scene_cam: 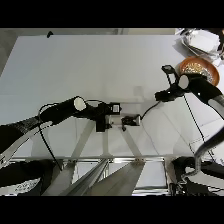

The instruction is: Fold the box and place the chain.

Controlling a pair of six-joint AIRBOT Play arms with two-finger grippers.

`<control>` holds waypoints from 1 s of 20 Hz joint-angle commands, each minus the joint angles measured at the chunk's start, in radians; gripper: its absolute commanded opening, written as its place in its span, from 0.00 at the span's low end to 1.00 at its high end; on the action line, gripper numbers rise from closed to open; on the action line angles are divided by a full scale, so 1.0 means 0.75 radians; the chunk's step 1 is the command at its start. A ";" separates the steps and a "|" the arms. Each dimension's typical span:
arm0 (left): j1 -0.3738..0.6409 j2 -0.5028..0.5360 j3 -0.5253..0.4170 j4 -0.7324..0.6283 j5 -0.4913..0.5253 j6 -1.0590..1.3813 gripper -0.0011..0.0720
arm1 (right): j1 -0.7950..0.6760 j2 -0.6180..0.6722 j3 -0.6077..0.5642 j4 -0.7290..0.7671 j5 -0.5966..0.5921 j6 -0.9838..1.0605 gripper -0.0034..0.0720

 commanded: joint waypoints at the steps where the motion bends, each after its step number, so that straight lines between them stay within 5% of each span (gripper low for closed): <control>1: 0.000 0.001 0.001 0.001 0.000 0.001 0.30 | 0.000 0.185 0.002 0.030 0.046 -0.081 0.07; 11: 0.000 0.001 0.001 0.001 0.000 0.001 0.30 | 0.150 0.897 0.002 0.341 0.194 -0.295 0.07; 20: 0.000 0.001 0.001 0.001 0.000 0.001 0.30 | 0.258 1.071 0.002 0.764 0.110 -0.488 0.07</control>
